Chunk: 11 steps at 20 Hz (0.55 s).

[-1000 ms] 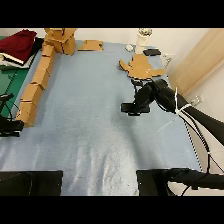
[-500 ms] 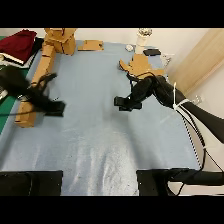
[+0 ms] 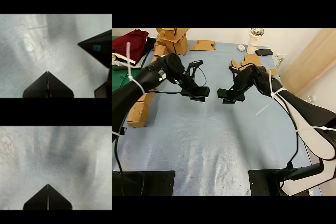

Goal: Fold the box.

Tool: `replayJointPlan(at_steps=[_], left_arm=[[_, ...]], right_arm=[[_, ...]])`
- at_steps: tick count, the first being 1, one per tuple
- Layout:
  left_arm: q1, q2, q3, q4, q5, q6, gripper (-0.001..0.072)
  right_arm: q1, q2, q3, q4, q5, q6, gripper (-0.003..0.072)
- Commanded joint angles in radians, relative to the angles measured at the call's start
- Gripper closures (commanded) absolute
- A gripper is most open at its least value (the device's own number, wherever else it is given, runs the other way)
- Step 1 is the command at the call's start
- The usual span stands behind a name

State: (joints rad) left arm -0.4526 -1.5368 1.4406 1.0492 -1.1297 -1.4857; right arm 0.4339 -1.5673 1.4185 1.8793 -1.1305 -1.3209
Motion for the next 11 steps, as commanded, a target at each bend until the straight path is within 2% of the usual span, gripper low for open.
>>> replayJointPlan(at_steps=[1, 4, 11], left_arm=[[-0.026, -0.04, 0.029, -0.009, 0.037, 0.009, 0.0697], [-0.028, -0.04, 0.029, -0.01, 0.013, 0.008, 0.0697], [-0.026, -0.04, 0.029, -0.01, 0.021, 0.008, 0.0696]], right_arm=[[0.029, -0.053, 0.042, 0.004, 0.004, -0.027, 0.0681], [0.027, -0.052, 0.04, 0.002, -0.04, -0.024, 0.0681], [0.027, -0.052, 0.041, 0.002, -0.038, -0.024, 0.0681]])
